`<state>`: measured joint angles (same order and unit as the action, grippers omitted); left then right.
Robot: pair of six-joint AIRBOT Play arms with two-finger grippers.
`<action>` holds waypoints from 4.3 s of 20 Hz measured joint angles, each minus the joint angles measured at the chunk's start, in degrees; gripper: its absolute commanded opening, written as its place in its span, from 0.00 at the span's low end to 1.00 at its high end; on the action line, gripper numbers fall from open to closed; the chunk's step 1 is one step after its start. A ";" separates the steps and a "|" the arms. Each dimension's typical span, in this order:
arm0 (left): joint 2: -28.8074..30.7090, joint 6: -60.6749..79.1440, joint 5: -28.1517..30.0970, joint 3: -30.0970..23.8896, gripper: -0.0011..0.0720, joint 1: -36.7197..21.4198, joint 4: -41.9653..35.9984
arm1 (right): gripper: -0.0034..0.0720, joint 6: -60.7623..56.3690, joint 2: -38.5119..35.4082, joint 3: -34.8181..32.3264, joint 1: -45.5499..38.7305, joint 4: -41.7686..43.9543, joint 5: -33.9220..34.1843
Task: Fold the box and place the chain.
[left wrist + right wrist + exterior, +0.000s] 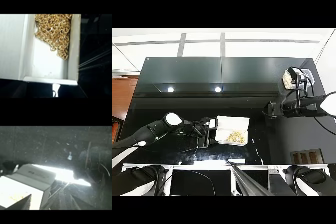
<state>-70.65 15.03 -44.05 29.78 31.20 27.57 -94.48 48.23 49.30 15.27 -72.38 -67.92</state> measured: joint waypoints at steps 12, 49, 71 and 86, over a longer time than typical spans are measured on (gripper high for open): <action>-0.04 -0.44 0.02 0.02 0.48 0.02 1.20 | 1.00 18.01 11.54 -0.11 0.90 11.91 8.31; -0.04 -0.50 0.04 0.02 0.48 0.04 1.33 | 0.96 48.35 1.70 -5.97 17.55 8.35 0.09; -0.07 -0.50 0.02 0.02 0.49 0.04 1.33 | 0.96 47.43 -4.76 -19.02 14.27 19.08 16.17; -0.07 -0.50 0.02 0.02 0.48 0.02 1.33 | 0.92 57.24 -2.71 -19.52 19.04 16.63 16.50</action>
<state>-70.72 14.52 -44.03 29.80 31.22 28.91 -37.23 45.52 29.78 34.30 -55.75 -51.42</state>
